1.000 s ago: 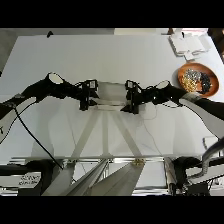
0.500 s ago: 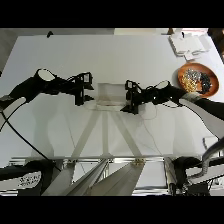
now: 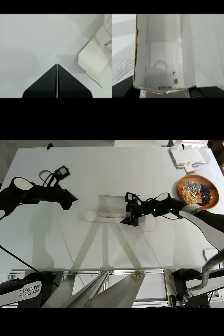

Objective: Fold the box and place the chain.

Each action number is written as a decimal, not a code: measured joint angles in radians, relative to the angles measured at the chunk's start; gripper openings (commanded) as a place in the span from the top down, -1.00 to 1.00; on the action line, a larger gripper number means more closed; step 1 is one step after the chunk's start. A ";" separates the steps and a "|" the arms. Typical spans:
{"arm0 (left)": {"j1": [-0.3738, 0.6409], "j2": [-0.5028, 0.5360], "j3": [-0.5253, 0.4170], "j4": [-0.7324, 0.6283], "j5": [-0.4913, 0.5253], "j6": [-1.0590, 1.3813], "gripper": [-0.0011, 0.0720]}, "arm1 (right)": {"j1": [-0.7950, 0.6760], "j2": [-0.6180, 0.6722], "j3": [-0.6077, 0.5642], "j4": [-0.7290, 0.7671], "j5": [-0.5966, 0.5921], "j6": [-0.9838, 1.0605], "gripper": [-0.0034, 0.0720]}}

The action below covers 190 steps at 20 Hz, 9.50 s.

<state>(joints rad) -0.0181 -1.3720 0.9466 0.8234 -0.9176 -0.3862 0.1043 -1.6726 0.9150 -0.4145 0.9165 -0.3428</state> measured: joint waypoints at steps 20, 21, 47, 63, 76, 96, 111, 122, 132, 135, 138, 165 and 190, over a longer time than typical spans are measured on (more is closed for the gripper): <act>-0.105 -0.124 -0.090 -0.079 -0.086 -0.612 0.93 | 0.000 0.000 0.000 0.000 0.000 0.000 -0.52; -0.106 -0.126 -0.090 -0.107 -0.089 -0.604 0.89 | 0.000 0.000 0.000 0.000 0.000 0.000 -0.52; -0.107 -0.139 -0.090 -0.422 -0.142 -0.433 -0.16 | 0.000 0.000 0.000 0.000 0.000 0.000 -0.52; -0.140 -0.148 -0.090 -0.394 -0.108 -0.321 -0.16 | 0.000 0.000 0.000 0.000 0.000 0.000 -0.52; -0.196 -0.164 -0.090 -0.362 0.033 -0.314 -0.16 | 0.000 0.000 0.000 0.002 0.000 0.000 -0.52; -0.256 -0.109 -0.087 -0.172 0.044 -0.560 0.11 | 0.000 0.000 0.000 0.003 -0.002 0.001 -0.52; -0.368 -0.137 0.121 0.256 -0.021 -0.991 0.01 | 0.000 0.000 0.000 0.000 0.000 0.000 -0.52; -0.514 -0.257 0.253 0.517 -0.110 -1.360 0.06 | 0.000 0.000 0.000 -0.001 0.001 0.000 -0.52; -0.536 -0.269 0.260 0.542 -0.101 -1.425 0.07 | 0.001 0.000 0.000 -0.006 -0.008 -0.004 -0.52; -0.536 -0.269 0.260 0.543 -0.106 -1.428 -0.17 | 0.000 -0.001 0.000 -0.004 -0.005 -0.002 -0.52; -0.529 -0.257 0.260 0.528 -0.127 -1.432 -0.17 | 0.000 -0.001 0.000 -0.002 -0.002 -0.002 -0.52; -0.030 -0.243 0.084 -0.172 -0.336 0.742 -0.93 | 0.000 -0.001 0.000 0.000 0.000 0.000 -0.52; -0.089 -0.358 0.081 -0.339 -0.266 0.967 -0.94 | 0.000 -0.001 0.000 0.000 0.000 0.000 -0.52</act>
<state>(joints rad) -0.1066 -1.7298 1.0275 0.4847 -1.1835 0.5812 0.1043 -1.6733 0.9146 -0.4145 0.9169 -0.3428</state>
